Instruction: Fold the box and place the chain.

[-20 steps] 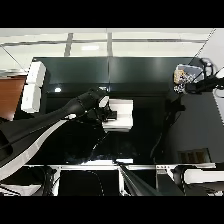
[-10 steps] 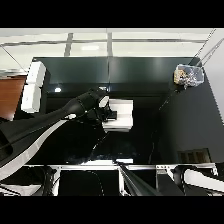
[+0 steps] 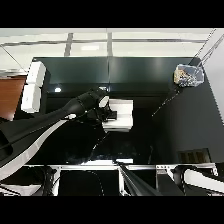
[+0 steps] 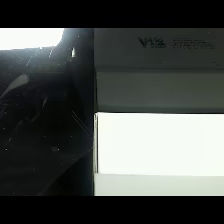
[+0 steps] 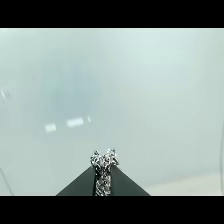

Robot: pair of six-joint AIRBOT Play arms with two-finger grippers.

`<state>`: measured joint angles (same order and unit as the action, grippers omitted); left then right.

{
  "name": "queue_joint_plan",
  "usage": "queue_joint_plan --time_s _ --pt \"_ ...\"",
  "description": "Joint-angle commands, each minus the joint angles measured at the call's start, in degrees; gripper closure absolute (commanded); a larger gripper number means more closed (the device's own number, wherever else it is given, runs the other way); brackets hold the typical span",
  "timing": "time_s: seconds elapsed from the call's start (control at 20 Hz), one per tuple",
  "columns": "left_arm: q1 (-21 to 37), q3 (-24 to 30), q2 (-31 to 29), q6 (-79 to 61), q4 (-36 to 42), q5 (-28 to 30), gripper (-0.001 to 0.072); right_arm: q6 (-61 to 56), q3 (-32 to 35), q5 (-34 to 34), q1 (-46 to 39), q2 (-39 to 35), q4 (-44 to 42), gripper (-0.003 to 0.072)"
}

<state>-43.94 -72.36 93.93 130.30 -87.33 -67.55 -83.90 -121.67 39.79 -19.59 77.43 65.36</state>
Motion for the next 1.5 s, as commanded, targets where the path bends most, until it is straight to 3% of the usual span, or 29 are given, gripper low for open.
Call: queue_joint_plan --time_s 0.0,0.15,0.4,0.55,0.75,0.9,1.05,1.2,1.45 --pt "0.0 0.0 0.0 0.0 0.0 0.0 0.0677 -0.3 -0.6 -12.0 0.0 -0.7 -6.6 0.067" --pt "0.0 0.0 0.0 0.0 0.0 0.0 0.0677 0.6 -0.6 -14.0 0.0 -3.1 -9.8 0.067" --pt "0.0 0.0 0.0 0.0 0.0 0.0 0.0677 7.8 -0.6 -5.0 0.0 -9.9 -15.5 0.067" --pt "0.0 0.0 0.0 0.0 0.0 0.0 0.0677 7.9 -0.6 4.8 0.0 -12.9 -18.5 0.067" --pt "0.0 0.0 0.0 0.0 0.0 0.0 0.0677 9.5 -0.1 27.7 0.0 -13.9 -22.9 0.0668" --pt "0.0 0.0 0.0 0.0 -0.1 0.0 0.0678 12.4 7.1 40.9 0.0 -14.5 -29.1 0.0669" --pt "0.0 0.0 0.0 0.0 -0.1 0.0 0.0677 12.4 15.9 49.4 1.2 -14.6 -32.4 0.0669" --pt "0.0 0.0 0.0 0.0 -0.1 0.1 0.0677 12.4 24.3 53.1 7.0 -14.6 -32.5 0.0669" --pt "0.0 0.0 0.0 0.0 -0.1 0.1 0.0677 13.0 40.5 53.1 18.3 -14.6 -29.8 0.0668"
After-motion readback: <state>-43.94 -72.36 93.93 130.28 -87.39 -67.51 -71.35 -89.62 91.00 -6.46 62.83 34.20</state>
